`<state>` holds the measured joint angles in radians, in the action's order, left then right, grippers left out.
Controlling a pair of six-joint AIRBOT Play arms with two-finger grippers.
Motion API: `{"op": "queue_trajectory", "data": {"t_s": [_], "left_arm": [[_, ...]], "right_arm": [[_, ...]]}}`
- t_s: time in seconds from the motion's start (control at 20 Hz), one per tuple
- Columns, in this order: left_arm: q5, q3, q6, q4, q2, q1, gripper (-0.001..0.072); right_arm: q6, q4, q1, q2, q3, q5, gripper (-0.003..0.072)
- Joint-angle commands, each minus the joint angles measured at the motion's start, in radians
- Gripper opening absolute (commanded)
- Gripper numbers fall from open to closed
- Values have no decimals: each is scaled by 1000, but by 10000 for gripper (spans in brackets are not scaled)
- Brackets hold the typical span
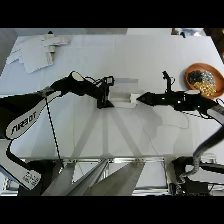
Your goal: Fold the box and place the chain.
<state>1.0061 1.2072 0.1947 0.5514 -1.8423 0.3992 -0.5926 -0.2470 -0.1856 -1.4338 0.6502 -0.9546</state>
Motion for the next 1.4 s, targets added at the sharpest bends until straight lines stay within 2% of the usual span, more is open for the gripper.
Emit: {"op": "queue_trajectory", "data": {"t_s": [0.0,0.25,0.5,0.7,0.85,1.05,1.25,1.35], "left_arm": [[0,0,0,0,0,0,277],[0,0,0,0,0,0,277],[0,0,0,0,0,0,277],[0,0,0,0,0,0,277],[0,0,0,0,0,0,277],[0,0,0,0,0,0,277],[0,0,0,0,0,1,277],[0,0,0,0,0,1,277]], "right_arm": [[0,47,12,2,1,-2,344],[0,53,26,2,1,19,343],[-2,11,85,7,1,147,344],[-59,-87,125,52,6,274,344],[-102,-168,163,81,26,323,343],[-235,-332,208,82,50,348,343],[-287,-406,254,82,80,346,341],[-408,-527,276,82,129,338,341]]}}
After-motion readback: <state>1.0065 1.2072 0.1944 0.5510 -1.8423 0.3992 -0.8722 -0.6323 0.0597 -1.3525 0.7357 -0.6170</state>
